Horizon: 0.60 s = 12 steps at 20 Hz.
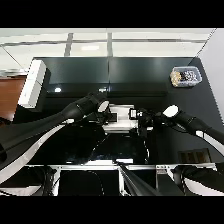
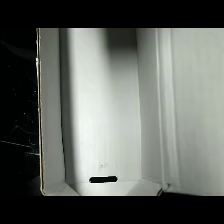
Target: Fold the box and place the chain.
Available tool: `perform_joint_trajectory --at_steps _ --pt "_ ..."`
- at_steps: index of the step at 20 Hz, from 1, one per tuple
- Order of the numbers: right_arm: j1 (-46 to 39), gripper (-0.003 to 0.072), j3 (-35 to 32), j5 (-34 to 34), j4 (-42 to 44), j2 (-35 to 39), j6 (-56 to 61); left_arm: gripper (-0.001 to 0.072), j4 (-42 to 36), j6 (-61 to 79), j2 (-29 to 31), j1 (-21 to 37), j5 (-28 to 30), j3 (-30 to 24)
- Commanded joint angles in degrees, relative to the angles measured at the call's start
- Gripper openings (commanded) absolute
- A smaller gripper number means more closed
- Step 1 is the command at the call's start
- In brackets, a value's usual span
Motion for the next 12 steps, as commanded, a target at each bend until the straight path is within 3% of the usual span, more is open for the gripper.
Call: perform_joint_trajectory --at_steps 1,2,3,5,6,7,8,12 --pt "0.04 0.0204 0.07 0.00 0.02 -0.02 0.02 0.0220 -0.31 0.09 -0.02 -0.02 -0.04 0.11" --pt "0.04 0.0204 0.07 0.00 0.02 -0.02 0.04 0.0414 -0.26 0.09 -0.02 -0.02 -0.04 0.09" --pt "0.04 0.0204 0.07 0.00 0.02 -0.02 0.02 0.0473 -0.22 0.09 -0.02 -0.02 -0.07 0.09" --pt "0.04 0.0204 0.07 0.00 0.02 -0.02 0.04 0.0458 0.00 0.04 -0.02 -0.02 -0.07 0.09" --pt "0.04 0.0204 0.07 0.00 0.02 -0.02 0.02 0.0329 0.00 -0.20 -0.02 -0.02 -0.07 0.09" --pt "0.04 0.0204 0.07 0.00 0.02 -0.02 0.04 0.0101 0.00 -0.17 -0.02 -0.02 -0.02 0.09" --pt "0.04 0.0204 0.07 0.00 0.02 -0.02 0.02 0.0024 0.00 -0.13 -0.02 -0.02 0.20 0.09" --pt "0.04 0.0204 0.07 0.00 0.09 -0.02 0.04 0.0025 -0.02 -0.13 -0.02 -0.02 0.35 0.09"
